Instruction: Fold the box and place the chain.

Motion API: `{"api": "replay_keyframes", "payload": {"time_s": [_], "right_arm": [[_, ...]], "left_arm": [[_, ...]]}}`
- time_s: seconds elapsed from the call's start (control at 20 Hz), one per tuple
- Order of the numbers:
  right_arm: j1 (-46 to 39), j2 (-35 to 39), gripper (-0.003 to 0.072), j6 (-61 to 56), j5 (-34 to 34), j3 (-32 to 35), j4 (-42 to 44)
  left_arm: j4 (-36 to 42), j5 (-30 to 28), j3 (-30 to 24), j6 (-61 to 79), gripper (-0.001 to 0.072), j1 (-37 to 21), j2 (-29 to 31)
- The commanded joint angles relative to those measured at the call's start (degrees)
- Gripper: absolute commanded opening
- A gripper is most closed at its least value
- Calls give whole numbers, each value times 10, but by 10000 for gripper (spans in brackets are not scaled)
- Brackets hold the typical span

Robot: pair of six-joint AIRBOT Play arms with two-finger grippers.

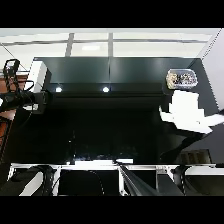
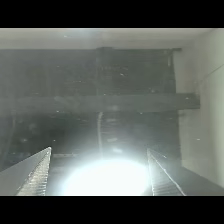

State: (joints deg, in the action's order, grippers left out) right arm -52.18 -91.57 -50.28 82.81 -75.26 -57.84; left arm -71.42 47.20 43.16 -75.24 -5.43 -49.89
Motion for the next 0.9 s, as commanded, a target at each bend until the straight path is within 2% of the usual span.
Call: {"api": "replay_keyframes", "payload": {"time_s": [0.0,0.25,0.35,0.5,0.6,0.7,0.85], "right_arm": [[50,66,13,11,2,58,81],[153,209,13,28,-54,218,148],[208,267,13,49,-88,294,203],[316,354,13,73,-189,405,283],[399,398,13,77,-277,463,304],[479,422,13,76,-354,509,333],[581,424,13,67,-440,532,354]], "left_arm": [[14,4,1,5,706,2,0],[15,-5,1,5,706,2,-1],[25,5,1,5,706,5,-1],[58,30,1,5,706,26,-12],[99,42,1,18,706,58,-35],[174,45,2,36,707,94,-77],[311,118,28,106,706,116,-186]]}}
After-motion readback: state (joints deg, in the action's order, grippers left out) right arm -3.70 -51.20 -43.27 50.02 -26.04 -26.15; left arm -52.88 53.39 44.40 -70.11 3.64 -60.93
